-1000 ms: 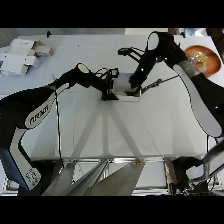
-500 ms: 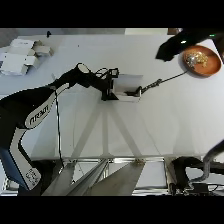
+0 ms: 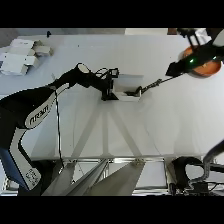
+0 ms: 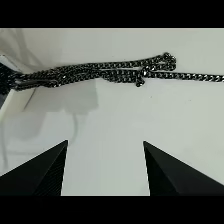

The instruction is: Fold the box and place the chain.

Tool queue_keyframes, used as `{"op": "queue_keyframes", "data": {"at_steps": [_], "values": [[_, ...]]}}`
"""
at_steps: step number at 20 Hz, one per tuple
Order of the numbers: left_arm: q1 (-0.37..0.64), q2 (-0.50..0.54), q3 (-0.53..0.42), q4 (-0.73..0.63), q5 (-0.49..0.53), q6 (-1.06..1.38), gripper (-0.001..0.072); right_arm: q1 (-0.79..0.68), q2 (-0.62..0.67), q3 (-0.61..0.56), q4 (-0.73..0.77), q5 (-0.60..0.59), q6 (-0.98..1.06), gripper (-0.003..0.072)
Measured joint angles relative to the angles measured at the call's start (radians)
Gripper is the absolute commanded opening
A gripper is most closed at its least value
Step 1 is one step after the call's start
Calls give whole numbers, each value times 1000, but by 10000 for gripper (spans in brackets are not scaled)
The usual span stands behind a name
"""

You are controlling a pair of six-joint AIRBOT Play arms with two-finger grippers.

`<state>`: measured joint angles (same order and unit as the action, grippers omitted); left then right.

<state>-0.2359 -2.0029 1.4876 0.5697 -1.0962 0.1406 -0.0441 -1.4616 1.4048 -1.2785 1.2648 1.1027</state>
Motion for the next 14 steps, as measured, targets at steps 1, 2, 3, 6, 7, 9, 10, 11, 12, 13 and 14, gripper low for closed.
{"op": "queue_keyframes", "data": {"at_steps": [1, 2, 3, 6, 7, 9, 10, 11, 12, 13, 14], "values": [[0, 0, 0, 0, 0, 0, 378, -3, -26, -19, -1, -30, 11, 540], [0, 0, 0, 0, 0, 0, 378, -5, -55, -34, -2, -53, 31, 539], [0, 0, 0, 0, 0, 0, 378, -5, -89, -46, 0, -74, 66, 538], [0, 0, 0, 0, 0, 0, 378, -1, -178, -64, -2, -132, 169, 527], [0, 0, 0, 0, 0, 0, 378, 7, -197, -67, -4, -159, 187, 527], [0, 0, 0, 0, 0, 0, 378, 32, -222, -70, -25, -220, 208, 527], [0, 0, 0, 0, 0, 0, 378, 47, -231, -71, -45, -257, 215, 527], [0, 0, 0, 0, 0, 0, 378, 60, -238, -71, -69, -282, 227, 527], [0, 0, 0, 0, 0, 0, 378, 74, -246, -71, -95, -303, 237, 527], [0, 0, 0, 0, 0, 0, 378, 84, -252, -71, -119, -318, 248, 527], [0, 0, 0, 0, 0, 0, 378, 92, -259, -71, -139, -332, 262, 525]]}}
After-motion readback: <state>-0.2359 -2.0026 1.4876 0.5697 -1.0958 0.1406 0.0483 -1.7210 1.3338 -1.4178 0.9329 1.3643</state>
